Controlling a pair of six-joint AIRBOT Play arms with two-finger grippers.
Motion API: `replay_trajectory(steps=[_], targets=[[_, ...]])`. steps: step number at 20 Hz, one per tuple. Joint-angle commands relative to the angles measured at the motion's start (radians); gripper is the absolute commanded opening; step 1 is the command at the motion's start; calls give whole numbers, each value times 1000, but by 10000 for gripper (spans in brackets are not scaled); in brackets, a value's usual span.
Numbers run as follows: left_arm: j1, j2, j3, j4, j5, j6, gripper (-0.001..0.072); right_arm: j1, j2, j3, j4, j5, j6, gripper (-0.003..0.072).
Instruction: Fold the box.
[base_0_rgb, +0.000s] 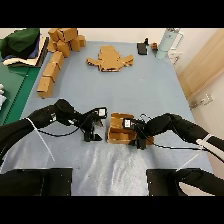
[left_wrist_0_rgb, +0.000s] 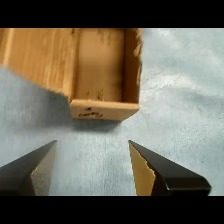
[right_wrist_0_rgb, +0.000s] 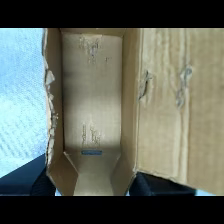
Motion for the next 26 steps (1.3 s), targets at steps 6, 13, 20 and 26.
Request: replay_trajectory(steps=[6, 13, 20, 26], targets=[[-44, -30, -35, -83, 51, 163, 696, 0, 1, 0, 0, 0, 0, 547], [-118, -51, -35, -98, 170, 150, 696, 0, 1, 0, 0, 0, 0, 547], [-153, -54, -35, -142, 174, 116, 696, 0, 1, 0, 0, 0, 0, 547], [-177, -54, -35, -139, 235, 25, 695, 0, 1, 0, 0, 0, 0, 547]])
